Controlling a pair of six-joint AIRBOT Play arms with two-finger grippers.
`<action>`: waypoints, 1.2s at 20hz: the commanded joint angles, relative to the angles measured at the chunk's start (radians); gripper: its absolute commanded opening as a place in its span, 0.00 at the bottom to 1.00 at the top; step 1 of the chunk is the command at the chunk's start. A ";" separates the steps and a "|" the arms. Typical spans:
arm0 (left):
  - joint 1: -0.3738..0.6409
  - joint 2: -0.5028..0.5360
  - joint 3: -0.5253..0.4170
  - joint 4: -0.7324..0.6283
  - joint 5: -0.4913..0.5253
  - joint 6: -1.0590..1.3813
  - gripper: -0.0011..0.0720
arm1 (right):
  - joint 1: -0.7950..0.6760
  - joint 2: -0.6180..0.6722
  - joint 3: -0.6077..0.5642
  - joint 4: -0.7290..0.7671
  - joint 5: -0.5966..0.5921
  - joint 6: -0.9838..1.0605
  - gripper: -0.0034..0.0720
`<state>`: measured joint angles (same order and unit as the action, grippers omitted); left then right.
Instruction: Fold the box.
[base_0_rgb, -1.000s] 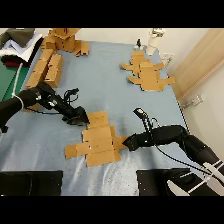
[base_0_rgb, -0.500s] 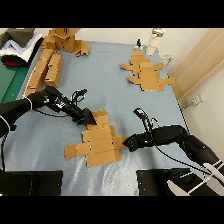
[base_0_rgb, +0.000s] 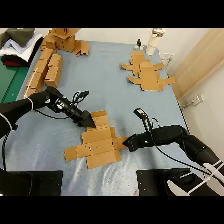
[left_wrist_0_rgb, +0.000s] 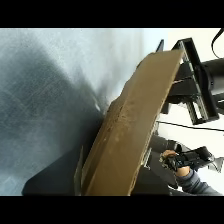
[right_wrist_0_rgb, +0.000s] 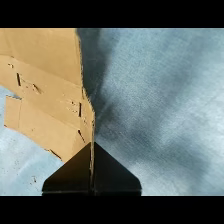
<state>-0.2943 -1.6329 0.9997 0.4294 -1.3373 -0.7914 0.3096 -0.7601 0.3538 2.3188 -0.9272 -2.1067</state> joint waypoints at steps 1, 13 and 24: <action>0.001 -0.001 0.000 0.005 -0.006 0.023 0.32 | 0.000 0.001 0.000 0.000 0.003 0.000 0.05; -0.020 0.043 0.015 -0.021 0.018 0.292 0.03 | -0.062 0.006 0.180 -0.307 -0.026 0.163 0.65; -0.317 0.269 -0.127 0.065 0.435 0.610 0.03 | 0.035 0.054 0.352 -0.183 -0.191 0.372 0.05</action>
<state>-0.5640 -1.4090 0.9279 0.4789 -1.0569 -0.2790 0.2901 -0.7155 0.6945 2.0956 -1.0794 -1.7939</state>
